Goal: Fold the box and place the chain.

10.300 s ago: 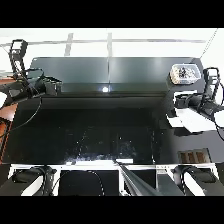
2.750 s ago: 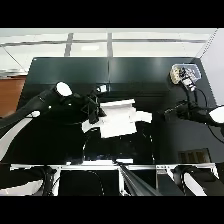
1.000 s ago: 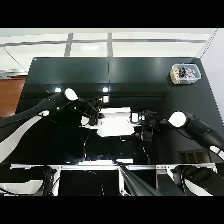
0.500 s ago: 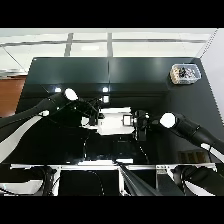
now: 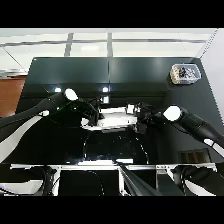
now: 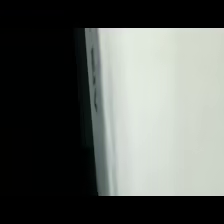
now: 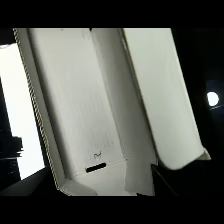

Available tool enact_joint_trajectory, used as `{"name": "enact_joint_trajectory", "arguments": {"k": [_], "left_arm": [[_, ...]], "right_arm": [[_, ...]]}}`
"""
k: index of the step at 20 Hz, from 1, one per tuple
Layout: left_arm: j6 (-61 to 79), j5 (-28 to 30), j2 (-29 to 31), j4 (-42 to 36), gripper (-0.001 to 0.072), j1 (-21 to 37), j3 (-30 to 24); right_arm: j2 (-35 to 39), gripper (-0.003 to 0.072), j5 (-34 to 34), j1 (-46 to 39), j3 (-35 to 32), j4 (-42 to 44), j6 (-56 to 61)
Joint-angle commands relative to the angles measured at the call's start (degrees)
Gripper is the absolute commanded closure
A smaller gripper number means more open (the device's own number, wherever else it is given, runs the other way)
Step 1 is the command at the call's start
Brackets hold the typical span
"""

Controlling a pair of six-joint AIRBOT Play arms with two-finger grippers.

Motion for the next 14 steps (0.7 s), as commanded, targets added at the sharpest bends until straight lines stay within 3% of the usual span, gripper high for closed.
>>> {"name": "enact_joint_trajectory", "arguments": {"k": [1,9,14], "left_arm": [[0.04,-0.02,-0.02,0.04,0.0682,-0.02,-0.02],[0.04,0.00,-0.02,0.04,0.0682,-0.02,-0.02],[0.04,0.00,-0.02,0.04,0.0681,-0.02,-0.02]], "right_arm": [[-0.02,-0.0016,-1.31,-0.76,0.15,1.97,-1.33],[-0.02,-0.0016,-4.15,-0.98,0.46,1.86,-2.58],[-1.09,-0.0015,3.96,-1.33,0.44,10.75,-11.61]]}}
